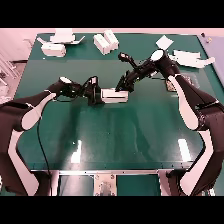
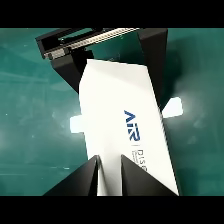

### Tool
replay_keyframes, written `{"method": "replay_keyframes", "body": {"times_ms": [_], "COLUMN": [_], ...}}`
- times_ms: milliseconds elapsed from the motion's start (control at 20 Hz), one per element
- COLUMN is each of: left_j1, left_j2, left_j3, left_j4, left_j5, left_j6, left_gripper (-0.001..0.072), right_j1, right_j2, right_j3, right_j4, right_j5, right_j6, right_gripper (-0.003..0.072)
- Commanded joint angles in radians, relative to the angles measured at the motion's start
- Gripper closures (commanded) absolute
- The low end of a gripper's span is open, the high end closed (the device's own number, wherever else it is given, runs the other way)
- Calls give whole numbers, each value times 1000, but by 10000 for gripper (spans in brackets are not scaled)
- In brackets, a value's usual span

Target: Fold the box and place the chain.

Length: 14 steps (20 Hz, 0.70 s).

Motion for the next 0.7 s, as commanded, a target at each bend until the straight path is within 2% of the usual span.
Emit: {"method": "replay_keyframes", "body": {"times_ms": [0,650], "left_j1": [-1,-1], "left_j2": [1,1], "left_j3": [0,0], "left_j4": [2,2], "left_j5": [-5,-5], "left_j6": [3,3], "left_gripper": [193,193], "right_j1": [6,34], "right_j2": [0,1], "right_j3": [0,0], "right_j4": [-17,-45], "right_j5": [-27,-16], "right_j6": [-2,-1], "right_gripper": [514,514]}}
